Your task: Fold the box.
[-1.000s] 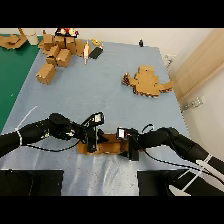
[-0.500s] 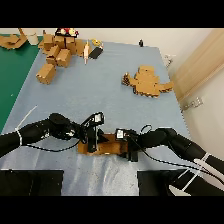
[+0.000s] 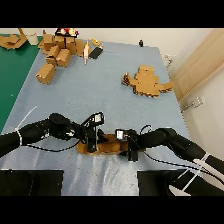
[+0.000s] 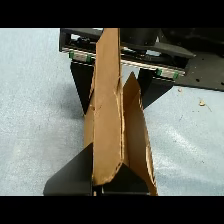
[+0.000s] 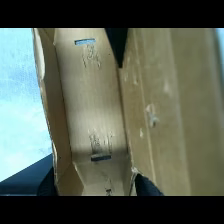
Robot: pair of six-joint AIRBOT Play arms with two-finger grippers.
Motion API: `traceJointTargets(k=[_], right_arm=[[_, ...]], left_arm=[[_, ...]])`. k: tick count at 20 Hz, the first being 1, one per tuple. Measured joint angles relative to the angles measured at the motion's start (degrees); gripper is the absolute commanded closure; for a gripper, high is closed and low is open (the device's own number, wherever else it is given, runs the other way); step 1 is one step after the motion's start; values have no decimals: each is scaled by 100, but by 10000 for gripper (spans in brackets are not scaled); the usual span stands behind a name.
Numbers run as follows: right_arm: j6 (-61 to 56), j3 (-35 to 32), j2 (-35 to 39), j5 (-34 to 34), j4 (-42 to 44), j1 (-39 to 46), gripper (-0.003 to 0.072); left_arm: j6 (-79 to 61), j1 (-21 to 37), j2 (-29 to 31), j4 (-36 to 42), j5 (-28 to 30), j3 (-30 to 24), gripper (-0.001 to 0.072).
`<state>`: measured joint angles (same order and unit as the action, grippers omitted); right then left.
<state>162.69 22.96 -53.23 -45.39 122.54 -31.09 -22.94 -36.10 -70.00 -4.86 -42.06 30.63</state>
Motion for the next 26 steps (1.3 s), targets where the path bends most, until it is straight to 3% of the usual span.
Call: traceJointTargets(k=[6,8,13,15,26], right_arm=[[0,-2,-24,-4,-127,0,129],[0,-2,-57,-9,-133,0,189],[4,-2,-87,-9,-129,0,189],[2,-2,-92,-9,-129,0,260],[2,-2,-94,-13,-127,0,242]], left_arm=[[0,0,0,0,2,0,699],[0,0,0,0,0,0,699],[0,0,0,0,-2,0,699],[0,0,0,0,-2,0,699],[0,0,0,0,0,0,699]])
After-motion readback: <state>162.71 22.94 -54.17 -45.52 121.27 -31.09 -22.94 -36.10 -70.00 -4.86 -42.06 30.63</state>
